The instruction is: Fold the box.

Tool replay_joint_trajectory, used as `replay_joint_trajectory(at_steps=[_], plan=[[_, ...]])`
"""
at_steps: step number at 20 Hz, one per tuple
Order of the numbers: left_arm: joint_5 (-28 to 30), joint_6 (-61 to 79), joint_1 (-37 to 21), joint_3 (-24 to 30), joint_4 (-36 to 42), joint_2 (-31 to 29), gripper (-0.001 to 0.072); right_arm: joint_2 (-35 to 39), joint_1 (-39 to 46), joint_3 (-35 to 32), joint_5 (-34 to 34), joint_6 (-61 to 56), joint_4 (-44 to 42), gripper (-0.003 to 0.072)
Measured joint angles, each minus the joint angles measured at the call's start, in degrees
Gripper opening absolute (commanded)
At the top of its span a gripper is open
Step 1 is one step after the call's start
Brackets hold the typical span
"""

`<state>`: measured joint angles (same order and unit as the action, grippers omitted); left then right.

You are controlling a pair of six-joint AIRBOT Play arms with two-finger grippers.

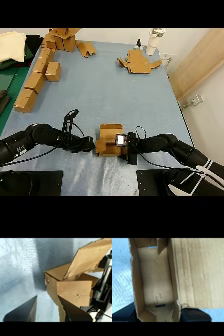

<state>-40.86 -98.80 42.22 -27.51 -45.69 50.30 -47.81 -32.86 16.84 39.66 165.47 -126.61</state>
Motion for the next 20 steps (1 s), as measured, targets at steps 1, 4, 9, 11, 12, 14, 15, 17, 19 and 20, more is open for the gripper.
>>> replay_joint_trajectory(at_steps=[1, 4, 9, 11, 12, 14, 15, 17, 19, 20], plan=[[0.1, 1.4, -0.4, 0.0, 1.2, 0.0, 0.0417, 0.0, 0.0, 0.0, 0.0, 0.0, 0.0, 0.0508], [1.1, 7.9, -0.9, 0.0, 6.6, 0.5, 0.0488, 0.0, 0.0, 0.0, 0.0, 0.0, 0.0, 0.0508], [1.5, 16.9, -1.0, 0.0, 15.9, 3.7, 0.0487, 0.0, 0.0, 0.0, 0.0, 0.0, 0.0, 0.0507], [1.9, 18.1, -1.0, 0.0, 17.6, 5.0, 0.0487, 0.0, 0.0, 0.0, 0.0, 0.0, 0.0, 0.0508], [2.4, 18.5, -1.0, 0.0, 18.3, 5.5, 0.0487, 0.0, 0.0, 0.0, 0.0, 0.0, 0.0, 0.0508], [3.6, 19.0, -1.0, 0.0, 19.3, 6.1, 0.0488, 0.0, 0.0, 0.0, 0.0, 0.0, 0.0, 0.0508], [4.0, 18.9, -1.0, 0.0, 19.5, 6.4, 0.0488, 0.0, 0.0, 0.0, 0.0, 0.0, 0.0, 0.0508], [4.2, 17.8, -0.6, -0.1, 19.7, 6.6, 0.0488, 0.0, 0.0, 0.0, 0.0, 0.0, 0.0, 0.0508], [4.4, 15.7, 0.1, -0.6, 18.9, 6.7, 0.0488, 0.0, 0.0, 0.0, 0.0, 0.0, 0.0, 0.0508], [4.5, 14.3, 0.6, -1.0, 18.0, 6.8, 0.0488, 0.0, 0.0, 0.0, 0.0, 0.0, 0.0, 0.0508]])
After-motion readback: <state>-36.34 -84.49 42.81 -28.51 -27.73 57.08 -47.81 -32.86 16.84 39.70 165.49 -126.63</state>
